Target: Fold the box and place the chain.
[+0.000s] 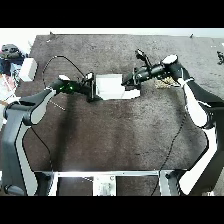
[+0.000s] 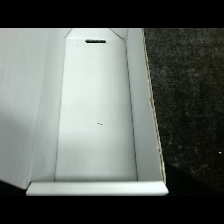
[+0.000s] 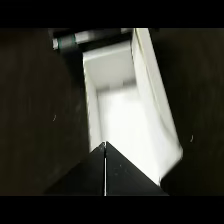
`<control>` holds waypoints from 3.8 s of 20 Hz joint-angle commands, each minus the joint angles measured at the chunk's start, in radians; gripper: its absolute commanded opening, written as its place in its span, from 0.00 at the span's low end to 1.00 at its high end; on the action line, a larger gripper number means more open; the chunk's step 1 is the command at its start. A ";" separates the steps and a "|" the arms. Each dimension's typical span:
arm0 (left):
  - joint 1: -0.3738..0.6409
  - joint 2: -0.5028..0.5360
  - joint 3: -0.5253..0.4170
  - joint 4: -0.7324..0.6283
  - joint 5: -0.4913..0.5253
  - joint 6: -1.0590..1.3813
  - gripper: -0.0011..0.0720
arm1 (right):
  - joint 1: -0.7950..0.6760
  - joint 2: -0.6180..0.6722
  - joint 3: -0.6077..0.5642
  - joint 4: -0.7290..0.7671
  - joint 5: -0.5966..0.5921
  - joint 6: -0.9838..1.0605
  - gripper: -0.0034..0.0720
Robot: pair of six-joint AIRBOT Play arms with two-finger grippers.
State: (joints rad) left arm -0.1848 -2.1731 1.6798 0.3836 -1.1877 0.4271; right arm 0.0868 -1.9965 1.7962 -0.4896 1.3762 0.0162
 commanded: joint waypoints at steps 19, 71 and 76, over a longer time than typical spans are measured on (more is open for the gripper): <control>0.000 0.000 0.001 0.000 0.000 0.000 0.59 | 0.053 -0.110 -0.001 -0.046 -0.360 0.006 0.06; 0.000 0.000 0.001 -0.002 0.001 0.000 0.59 | 0.105 -0.050 -0.002 -0.309 -0.109 -0.050 0.35; 0.000 0.000 0.001 -0.002 0.001 0.000 0.59 | 0.121 -0.071 -0.002 -0.311 -0.137 -0.049 0.60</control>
State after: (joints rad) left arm -0.1844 -2.1731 1.6798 0.3824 -1.1877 0.4278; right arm 0.2008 -2.0571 1.7943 -0.8005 1.2556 -0.0315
